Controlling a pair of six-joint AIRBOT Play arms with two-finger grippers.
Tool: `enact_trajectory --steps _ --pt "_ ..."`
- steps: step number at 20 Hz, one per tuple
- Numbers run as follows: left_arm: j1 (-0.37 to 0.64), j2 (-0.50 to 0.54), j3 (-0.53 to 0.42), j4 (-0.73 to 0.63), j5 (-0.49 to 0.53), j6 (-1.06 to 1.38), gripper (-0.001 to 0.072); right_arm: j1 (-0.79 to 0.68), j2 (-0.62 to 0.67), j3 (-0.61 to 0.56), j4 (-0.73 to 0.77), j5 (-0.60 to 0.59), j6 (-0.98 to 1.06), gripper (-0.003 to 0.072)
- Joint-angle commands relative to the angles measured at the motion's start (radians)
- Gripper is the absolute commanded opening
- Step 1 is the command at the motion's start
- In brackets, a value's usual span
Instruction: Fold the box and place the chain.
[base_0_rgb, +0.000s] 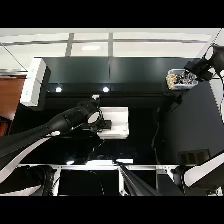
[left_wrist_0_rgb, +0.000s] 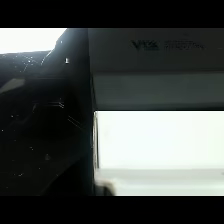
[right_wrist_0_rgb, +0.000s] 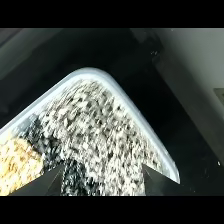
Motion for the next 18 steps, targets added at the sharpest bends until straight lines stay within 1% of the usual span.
enact_trajectory --steps 1,5,7,8,10,11,12,13,15,18 --pt "0.000 0.000 0.001 0.000 0.001 0.000 0.0030 -0.014 -0.041 0.010 0.000 -0.026 0.005 0.0624" --pt "0.000 0.000 0.001 0.000 0.001 0.000 0.0029 -0.035 -0.069 0.010 0.029 -0.066 0.006 0.0618" --pt "0.000 0.000 0.001 0.000 0.001 0.000 0.0030 -0.041 -0.082 0.010 0.064 -0.077 0.005 0.0586" --pt "0.000 0.000 0.001 0.000 0.001 0.000 0.0029 -0.040 -0.086 0.010 0.069 -0.076 0.002 0.0516" --pt "0.000 0.000 0.001 0.000 0.001 0.000 0.0029 -0.040 -0.089 0.010 0.072 -0.068 0.002 0.0413" --pt "0.000 0.000 0.001 0.000 0.001 0.000 0.0029 -0.040 -0.088 0.011 0.077 -0.058 -0.002 0.0254" --pt "0.000 0.000 0.001 0.000 0.001 0.000 0.0030 -0.041 -0.084 0.011 0.089 -0.047 -0.014 0.0029" --pt "0.000 0.000 0.001 0.000 0.000 0.000 0.0030 -0.041 -0.075 0.011 0.097 -0.035 -0.020 0.0017" --pt "0.000 0.000 0.001 0.000 0.001 0.000 0.0029 -0.043 -0.032 0.011 0.113 -0.022 -0.058 0.0016" --pt "0.000 0.000 0.001 0.000 0.001 0.000 0.0030 -0.050 0.093 0.011 0.116 -0.006 -0.223 0.0016"
